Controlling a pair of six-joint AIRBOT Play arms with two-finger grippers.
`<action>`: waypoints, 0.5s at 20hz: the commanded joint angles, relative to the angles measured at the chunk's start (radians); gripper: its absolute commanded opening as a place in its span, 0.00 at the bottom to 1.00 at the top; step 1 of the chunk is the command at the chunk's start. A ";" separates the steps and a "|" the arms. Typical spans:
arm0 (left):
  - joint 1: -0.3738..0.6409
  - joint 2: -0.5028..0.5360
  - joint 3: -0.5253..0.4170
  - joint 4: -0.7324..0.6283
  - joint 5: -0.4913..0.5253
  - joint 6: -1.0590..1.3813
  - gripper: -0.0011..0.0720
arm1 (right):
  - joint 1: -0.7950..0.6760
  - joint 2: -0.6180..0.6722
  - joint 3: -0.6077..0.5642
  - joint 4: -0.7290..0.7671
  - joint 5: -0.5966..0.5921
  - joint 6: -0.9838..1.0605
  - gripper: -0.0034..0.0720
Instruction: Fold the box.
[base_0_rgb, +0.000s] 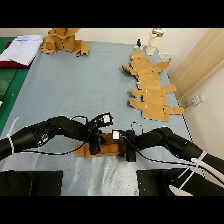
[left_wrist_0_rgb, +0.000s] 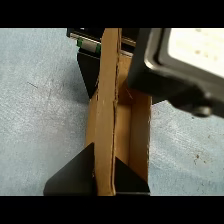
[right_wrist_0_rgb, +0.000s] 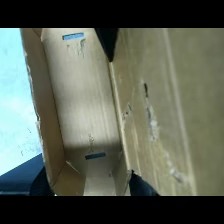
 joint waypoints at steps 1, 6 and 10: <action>0.000 0.001 0.001 0.003 0.003 -0.005 0.04 | 0.001 0.004 0.000 -0.018 -0.002 0.000 0.78; 0.000 0.001 0.001 0.003 0.002 -0.004 0.04 | 0.001 0.004 0.000 -0.016 -0.014 0.001 0.79; 0.000 0.001 0.001 0.003 -0.006 -0.004 0.04 | 0.001 -0.006 -0.001 -0.016 -0.013 0.001 0.79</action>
